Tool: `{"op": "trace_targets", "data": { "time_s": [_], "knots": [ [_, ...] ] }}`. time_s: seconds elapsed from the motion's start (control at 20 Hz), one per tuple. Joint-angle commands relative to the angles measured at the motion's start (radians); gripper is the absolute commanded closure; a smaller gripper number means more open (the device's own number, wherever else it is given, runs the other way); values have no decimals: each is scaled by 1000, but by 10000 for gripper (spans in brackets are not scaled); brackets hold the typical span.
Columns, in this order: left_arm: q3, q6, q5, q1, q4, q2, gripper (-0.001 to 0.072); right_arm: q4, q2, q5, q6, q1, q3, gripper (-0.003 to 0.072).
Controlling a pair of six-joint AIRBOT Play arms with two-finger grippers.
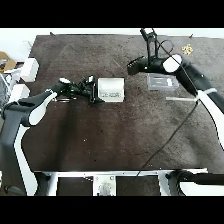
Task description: Fold the box and place the chain.
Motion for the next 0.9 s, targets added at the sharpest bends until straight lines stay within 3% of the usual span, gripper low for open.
{"op": "trace_targets", "data": {
  "time_s": [0.0,0.15,0.35,0.55,0.85],
  "knots": [
    [0,0,0,1,0,0,487,361,-149,269,-385,-125,164,528],
    [0,0,0,1,0,0,487,509,-296,461,-491,-191,246,526],
    [0,0,0,1,0,0,487,661,-414,598,-639,-219,255,526],
    [0,0,0,1,0,0,487,654,-477,632,-710,-192,255,526],
    [0,0,0,1,0,0,487,668,-474,679,-887,-184,255,525]
  ]
}}
